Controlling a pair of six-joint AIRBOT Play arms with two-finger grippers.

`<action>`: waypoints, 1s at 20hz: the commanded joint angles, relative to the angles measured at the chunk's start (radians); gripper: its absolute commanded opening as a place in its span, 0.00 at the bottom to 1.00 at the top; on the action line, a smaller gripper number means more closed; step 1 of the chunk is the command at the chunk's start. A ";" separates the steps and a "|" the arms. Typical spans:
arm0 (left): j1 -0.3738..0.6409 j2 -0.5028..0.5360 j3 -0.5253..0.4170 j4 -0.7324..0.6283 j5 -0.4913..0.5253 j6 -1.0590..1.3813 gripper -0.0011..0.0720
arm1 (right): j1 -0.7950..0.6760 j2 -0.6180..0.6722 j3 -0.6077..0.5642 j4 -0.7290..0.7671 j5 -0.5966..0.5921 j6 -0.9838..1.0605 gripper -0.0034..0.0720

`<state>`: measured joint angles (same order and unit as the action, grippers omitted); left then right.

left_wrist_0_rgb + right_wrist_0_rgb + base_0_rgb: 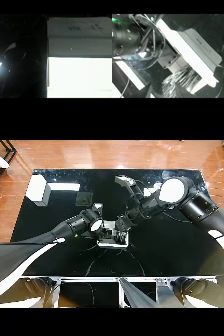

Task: Fold the box and place the chain.

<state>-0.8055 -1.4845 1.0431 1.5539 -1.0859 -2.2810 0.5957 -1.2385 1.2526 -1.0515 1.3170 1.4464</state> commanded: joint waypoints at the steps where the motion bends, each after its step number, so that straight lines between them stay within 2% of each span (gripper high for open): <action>1: 0.000 0.001 0.001 -0.013 0.000 0.000 0.04 | -0.010 0.003 -0.004 0.000 0.024 0.001 0.55; 4: 0.000 0.001 0.001 -0.022 0.002 0.000 0.04 | -0.080 0.042 -0.004 -0.023 0.128 0.001 0.55; 7: 0.000 0.001 0.001 -0.022 0.001 0.000 0.04 | -0.194 0.142 -0.004 -0.177 0.204 0.007 0.52; 9: 0.000 0.001 0.003 -0.023 0.002 0.000 0.04 | -0.270 0.211 -0.017 -0.270 0.198 0.045 0.53; 10: 0.000 0.001 0.009 -0.026 0.000 0.001 0.04 | -0.309 0.241 -0.032 -0.289 0.196 0.053 0.64; 11: 0.000 0.002 0.017 -0.028 -0.005 0.006 0.04 | -0.339 0.261 -0.049 -0.287 0.209 0.053 0.98; 12: 0.000 0.002 0.026 -0.029 -0.012 0.005 0.05 | -0.361 0.274 -0.066 -0.290 0.220 0.053 0.98; 13: 0.000 0.003 0.037 -0.029 -0.020 0.005 0.10 | -0.375 0.280 -0.081 -0.292 0.223 0.053 0.98; 14: 0.000 0.004 0.050 -0.028 -0.031 0.005 0.27 | -0.378 0.281 -0.092 -0.292 0.226 0.053 0.98; 15: 0.000 0.007 0.064 -0.028 -0.044 0.005 0.52 | -0.377 0.281 -0.100 -0.290 0.224 0.053 0.98; 16: 0.000 0.012 0.078 -0.028 -0.056 0.005 0.67 | -0.377 0.281 -0.108 -0.279 0.221 0.053 0.98; 17: 0.000 0.018 0.090 -0.028 -0.073 0.005 0.69 | -0.377 0.281 -0.114 -0.277 0.217 0.053 0.98; 19: 0.000 0.031 0.113 -0.025 -0.122 0.005 0.82 | -0.377 0.281 -0.116 -0.277 0.202 0.050 0.98; 20: 0.000 0.041 0.122 -0.020 -0.156 0.006 0.82 | -0.377 0.281 -0.116 -0.277 0.193 0.045 0.98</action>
